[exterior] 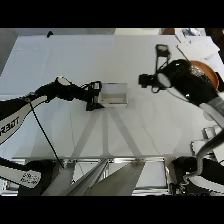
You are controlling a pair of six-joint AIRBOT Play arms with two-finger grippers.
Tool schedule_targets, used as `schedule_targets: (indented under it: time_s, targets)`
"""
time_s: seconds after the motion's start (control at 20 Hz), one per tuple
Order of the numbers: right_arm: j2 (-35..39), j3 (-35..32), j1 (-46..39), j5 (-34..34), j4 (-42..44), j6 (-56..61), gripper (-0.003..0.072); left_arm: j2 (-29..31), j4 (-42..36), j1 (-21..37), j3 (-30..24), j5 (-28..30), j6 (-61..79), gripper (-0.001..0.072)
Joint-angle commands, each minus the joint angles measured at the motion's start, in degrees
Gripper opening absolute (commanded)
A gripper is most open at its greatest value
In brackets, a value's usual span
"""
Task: Fold the box and place the chain.
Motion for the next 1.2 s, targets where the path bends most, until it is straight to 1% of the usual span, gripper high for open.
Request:
schedule_targets:
  time_s: [0.0, 0.15, 0.3, 0.4, 0.55, 0.7, 0.8, 0.95, 1.15]
  targets:
    - [3.8, 0.1, -12.3, -1.1, -2.2, -9.1, 0.0518, 0.0, 0.0, 0.0, 0.0, 0.0, 0.0, 0.0256]
    - [2.1, 0.1, -23.9, -4.9, -0.8, -13.9, 0.0530, 0.0, 0.0, 0.0, 0.0, 0.0, 0.0, 0.0256]
    - [-2.0, 0.1, -32.4, -12.7, 7.6, -19.0, 0.0551, 0.0, 0.0, 0.0, 0.0, 0.0, 0.0, 0.0256]
    - [-6.2, 0.3, -35.6, -15.2, 12.0, -21.4, 0.0559, 0.0, 0.0, 0.0, 0.0, 0.0, 0.0, 0.0256]
    - [-12.9, 2.6, -38.1, -18.3, 12.1, -20.8, 0.0558, 0.0, 0.0, 0.0, 0.0, 0.0, 0.0, 0.0256]
    - [-20.0, 8.0, -38.6, -18.2, 12.1, -20.8, 0.0559, 0.0, 0.0, 0.0, 0.0, 0.0, 0.0, 0.0256]
    - [-23.5, 11.1, -38.4, -18.8, 13.0, -20.5, 0.0559, 0.0, 0.0, 0.0, 0.0, 0.0, 0.0, 0.0256]
    - [-26.9, 14.0, -38.4, -19.5, 13.0, -18.8, 0.0559, 0.0, 0.0, 0.0, 0.0, 0.0, 0.0, 0.0256]
    - [-30.3, 14.3, -38.4, -18.0, 13.7, -16.1, 0.0558, 0.0, 0.0, 0.0, 0.0, 0.0, 0.0, 0.0256]
